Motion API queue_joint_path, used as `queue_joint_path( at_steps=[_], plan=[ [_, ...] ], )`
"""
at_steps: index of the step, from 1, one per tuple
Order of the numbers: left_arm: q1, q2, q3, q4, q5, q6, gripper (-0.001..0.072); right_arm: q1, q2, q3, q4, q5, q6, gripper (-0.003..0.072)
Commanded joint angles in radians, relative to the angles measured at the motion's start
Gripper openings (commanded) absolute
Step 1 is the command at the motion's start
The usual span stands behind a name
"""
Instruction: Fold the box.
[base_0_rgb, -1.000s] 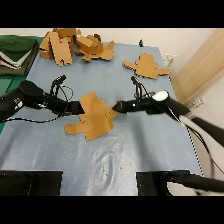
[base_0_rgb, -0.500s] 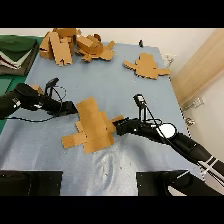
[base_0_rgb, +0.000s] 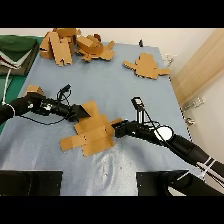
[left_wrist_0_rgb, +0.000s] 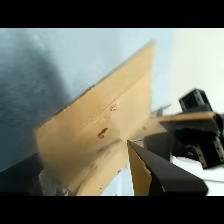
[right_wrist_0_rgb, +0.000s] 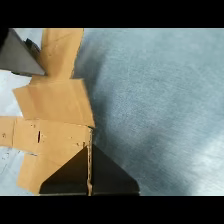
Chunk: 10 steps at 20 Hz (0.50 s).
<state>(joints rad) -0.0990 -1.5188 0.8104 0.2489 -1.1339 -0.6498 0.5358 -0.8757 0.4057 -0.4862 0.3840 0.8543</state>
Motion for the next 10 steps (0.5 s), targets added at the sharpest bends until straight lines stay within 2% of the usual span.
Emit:
queue_joint_path(
  at_steps=[1, 2, 3, 10],
  plan=[
    [0.001, -0.039, 0.001, -0.051, -0.116, 0.119, 0.0525, 0.002, -0.004, 0.0, -0.001, 0.0, 0.002, 0.0003],
    [0.001, -0.039, 0.001, -0.051, -0.13, 0.156, 0.0373, 0.002, -0.004, 0.0, -0.001, 0.0, 0.002, 0.0003],
    [0.001, -0.039, 0.001, -0.056, -0.144, 0.192, 0.0342, 0.002, -0.004, 0.0, 0.0, 0.0, 0.003, 0.0003],
    [0.001, -0.039, 0.001, -0.055, -0.132, 0.277, 0.0339, 0.002, -0.004, 0.0, -0.001, 0.005, 0.014, 0.0004]
  ],
)
